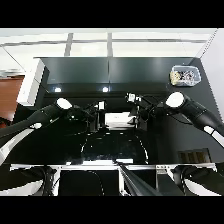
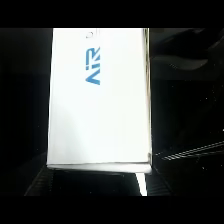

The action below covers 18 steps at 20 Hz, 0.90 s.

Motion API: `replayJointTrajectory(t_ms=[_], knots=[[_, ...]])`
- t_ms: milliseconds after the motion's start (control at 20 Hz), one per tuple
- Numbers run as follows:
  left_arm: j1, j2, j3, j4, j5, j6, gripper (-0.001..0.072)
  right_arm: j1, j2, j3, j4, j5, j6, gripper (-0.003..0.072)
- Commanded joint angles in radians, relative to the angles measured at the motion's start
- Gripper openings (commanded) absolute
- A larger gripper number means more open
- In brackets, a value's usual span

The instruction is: Fold the box and place the chain.

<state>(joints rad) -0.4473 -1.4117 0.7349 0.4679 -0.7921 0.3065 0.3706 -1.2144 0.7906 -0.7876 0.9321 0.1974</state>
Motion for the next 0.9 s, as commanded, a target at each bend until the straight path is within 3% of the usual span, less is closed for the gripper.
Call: replayJointTrajectory(t_ms=[0, 400, 700, 750, 800, 850], knots=[[-0.001, 0.000, 0.000, 0.002, 0.000, 0.001, 0.0424, 0.013, -0.002, -0.006, -0.004, -0.014, 0.000, 0.0392], [-0.001, 0.000, 0.000, 0.002, 0.000, 0.001, 0.0424, 0.019, 0.022, 0.016, -0.024, -0.023, 0.047, 0.0392], [-0.001, 0.000, 0.000, 0.002, 0.000, 0.001, 0.0424, 0.006, 0.083, 0.028, 0.117, 0.024, 0.476, 0.0391], [-0.001, 0.000, 0.000, 0.002, 0.000, 0.001, 0.0424, 0.008, 0.082, 0.019, 0.147, 0.026, 0.551, 0.0310], [-0.001, 0.000, 0.000, 0.002, 0.000, 0.001, 0.0424, 0.008, 0.079, 0.007, 0.172, 0.025, 0.606, 0.0109], [-0.001, 0.000, 0.000, 0.002, 0.000, 0.001, 0.0424, 0.008, 0.075, -0.005, 0.190, 0.022, 0.661, 0.0013]])
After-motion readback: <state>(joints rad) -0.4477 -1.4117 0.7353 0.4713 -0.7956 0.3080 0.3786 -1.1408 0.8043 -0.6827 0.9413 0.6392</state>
